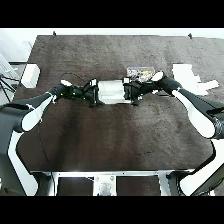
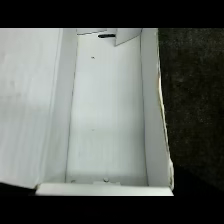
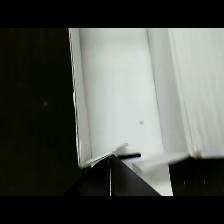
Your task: Fold the box and place the chain.
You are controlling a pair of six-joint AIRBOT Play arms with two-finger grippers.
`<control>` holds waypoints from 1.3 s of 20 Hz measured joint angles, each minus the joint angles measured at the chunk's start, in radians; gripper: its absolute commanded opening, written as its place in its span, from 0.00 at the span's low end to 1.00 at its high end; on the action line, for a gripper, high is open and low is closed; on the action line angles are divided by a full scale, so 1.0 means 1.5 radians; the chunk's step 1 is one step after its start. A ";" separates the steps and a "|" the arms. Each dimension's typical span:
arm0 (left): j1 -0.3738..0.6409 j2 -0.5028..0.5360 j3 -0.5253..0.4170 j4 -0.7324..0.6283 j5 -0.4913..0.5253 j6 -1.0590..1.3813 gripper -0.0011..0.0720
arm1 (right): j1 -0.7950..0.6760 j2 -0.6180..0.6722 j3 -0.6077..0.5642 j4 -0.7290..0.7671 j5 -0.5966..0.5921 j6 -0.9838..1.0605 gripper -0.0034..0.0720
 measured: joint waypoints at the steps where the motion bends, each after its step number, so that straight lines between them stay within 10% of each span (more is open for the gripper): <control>1: 0.000 0.000 0.000 0.000 0.000 0.000 0.59 | -0.006 0.009 0.000 -0.009 0.004 0.016 0.05; 12: 0.000 0.000 0.000 0.000 0.000 0.001 0.59 | -0.126 0.110 0.000 -0.040 0.013 0.290 0.05; 26: -0.003 0.000 0.000 -0.001 0.010 0.002 0.59 | -0.165 -0.011 -0.001 -0.001 0.008 0.593 0.05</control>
